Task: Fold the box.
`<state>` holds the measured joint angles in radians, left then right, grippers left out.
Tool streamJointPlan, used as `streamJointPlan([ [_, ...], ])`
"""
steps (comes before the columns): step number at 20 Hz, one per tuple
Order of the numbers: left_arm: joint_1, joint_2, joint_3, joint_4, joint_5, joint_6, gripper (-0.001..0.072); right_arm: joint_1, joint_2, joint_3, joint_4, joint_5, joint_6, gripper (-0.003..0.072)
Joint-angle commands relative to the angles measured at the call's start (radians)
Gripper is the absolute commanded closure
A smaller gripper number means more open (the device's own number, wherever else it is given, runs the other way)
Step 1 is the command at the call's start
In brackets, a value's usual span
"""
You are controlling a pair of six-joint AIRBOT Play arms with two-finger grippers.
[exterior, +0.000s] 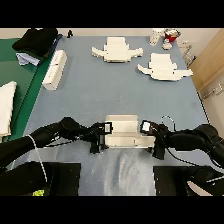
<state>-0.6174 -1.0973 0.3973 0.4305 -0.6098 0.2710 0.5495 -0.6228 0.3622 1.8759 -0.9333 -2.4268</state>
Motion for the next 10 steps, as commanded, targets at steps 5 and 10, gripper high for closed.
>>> streamJointPlan([
  [5,0.000,0.000,0.000,0.000,0.000,0.000,0.0241,0.001,-0.107,-0.016,0.192,0.165,-0.361,0.0250],
  [10,0.000,0.000,0.000,0.000,0.000,0.000,0.0241,0.002,-0.108,-0.009,0.239,0.165,-0.378,0.0530],
])
